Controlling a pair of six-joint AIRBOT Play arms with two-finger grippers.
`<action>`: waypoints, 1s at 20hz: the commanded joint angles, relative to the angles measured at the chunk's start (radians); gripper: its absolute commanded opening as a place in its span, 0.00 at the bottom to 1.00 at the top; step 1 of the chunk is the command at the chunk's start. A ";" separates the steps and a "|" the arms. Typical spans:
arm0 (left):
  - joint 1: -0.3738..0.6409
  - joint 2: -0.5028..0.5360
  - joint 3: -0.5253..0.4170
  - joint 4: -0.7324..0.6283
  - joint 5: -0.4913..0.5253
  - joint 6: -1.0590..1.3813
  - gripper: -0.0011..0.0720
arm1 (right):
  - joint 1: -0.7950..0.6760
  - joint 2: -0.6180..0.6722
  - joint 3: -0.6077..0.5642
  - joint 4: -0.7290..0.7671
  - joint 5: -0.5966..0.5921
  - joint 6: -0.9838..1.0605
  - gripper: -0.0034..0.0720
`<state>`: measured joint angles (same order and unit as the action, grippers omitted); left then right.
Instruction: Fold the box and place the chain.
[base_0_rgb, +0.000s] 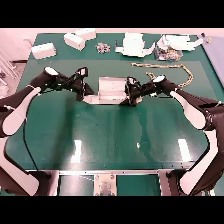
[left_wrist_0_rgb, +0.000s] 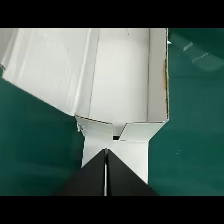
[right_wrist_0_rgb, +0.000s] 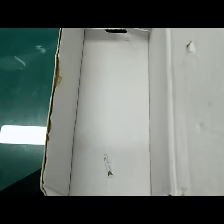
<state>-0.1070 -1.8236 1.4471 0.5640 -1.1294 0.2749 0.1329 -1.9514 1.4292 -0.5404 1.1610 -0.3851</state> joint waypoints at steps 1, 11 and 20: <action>0.027 0.024 0.000 -0.007 -0.006 -0.065 0.04 | 0.000 0.000 0.000 0.001 0.000 0.000 0.82; 0.165 0.090 -0.003 0.257 0.050 -1.019 0.04 | 0.000 0.000 0.000 0.001 0.000 0.000 0.82; 0.150 -0.008 -0.003 0.237 -0.023 -1.113 0.04 | 0.000 0.000 0.000 0.001 0.000 0.000 0.82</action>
<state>0.0578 -1.7966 1.4441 0.8112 -1.1351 -0.8036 0.1329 -1.9514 1.4292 -0.5400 1.1606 -0.3855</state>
